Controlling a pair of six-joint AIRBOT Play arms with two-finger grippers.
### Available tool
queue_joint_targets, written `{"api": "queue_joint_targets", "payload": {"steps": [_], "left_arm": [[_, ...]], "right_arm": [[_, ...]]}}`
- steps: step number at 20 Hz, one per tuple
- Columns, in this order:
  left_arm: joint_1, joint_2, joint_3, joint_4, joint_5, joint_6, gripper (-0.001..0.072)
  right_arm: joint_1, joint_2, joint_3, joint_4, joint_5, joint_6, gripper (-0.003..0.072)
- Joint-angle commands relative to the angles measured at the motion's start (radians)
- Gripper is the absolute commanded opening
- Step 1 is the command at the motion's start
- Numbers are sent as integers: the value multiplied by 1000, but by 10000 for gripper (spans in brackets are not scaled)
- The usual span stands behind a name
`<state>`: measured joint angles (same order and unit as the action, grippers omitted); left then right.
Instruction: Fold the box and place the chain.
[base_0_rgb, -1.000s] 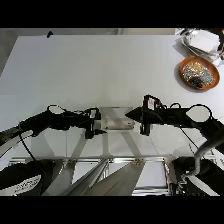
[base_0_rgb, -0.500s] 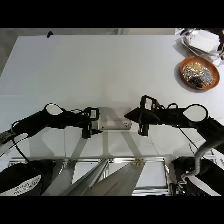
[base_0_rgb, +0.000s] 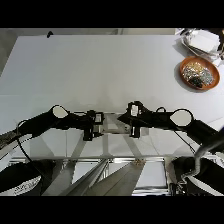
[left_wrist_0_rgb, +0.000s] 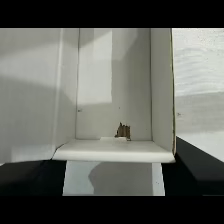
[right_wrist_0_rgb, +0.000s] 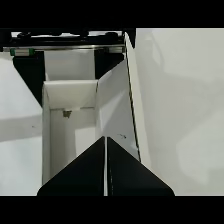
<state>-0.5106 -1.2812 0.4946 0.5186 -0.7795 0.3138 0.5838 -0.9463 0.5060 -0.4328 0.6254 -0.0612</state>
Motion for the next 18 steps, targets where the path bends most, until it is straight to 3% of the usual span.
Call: {"api": "queue_joint_targets", "payload": {"steps": [1, 8, 18], "left_arm": [[-4, -6, 0, 14, 12, -4, 34], [-4, -6, 0, 14, 5, -4, 33], [-4, -6, 0, 14, 5, -4, 33]], "right_arm": [[13, -6, 1, 1, -63, 1, 15], [13, -145, 1, 151, -254, 12, 15], [13, -237, 1, 142, -245, 171, 13]]}}
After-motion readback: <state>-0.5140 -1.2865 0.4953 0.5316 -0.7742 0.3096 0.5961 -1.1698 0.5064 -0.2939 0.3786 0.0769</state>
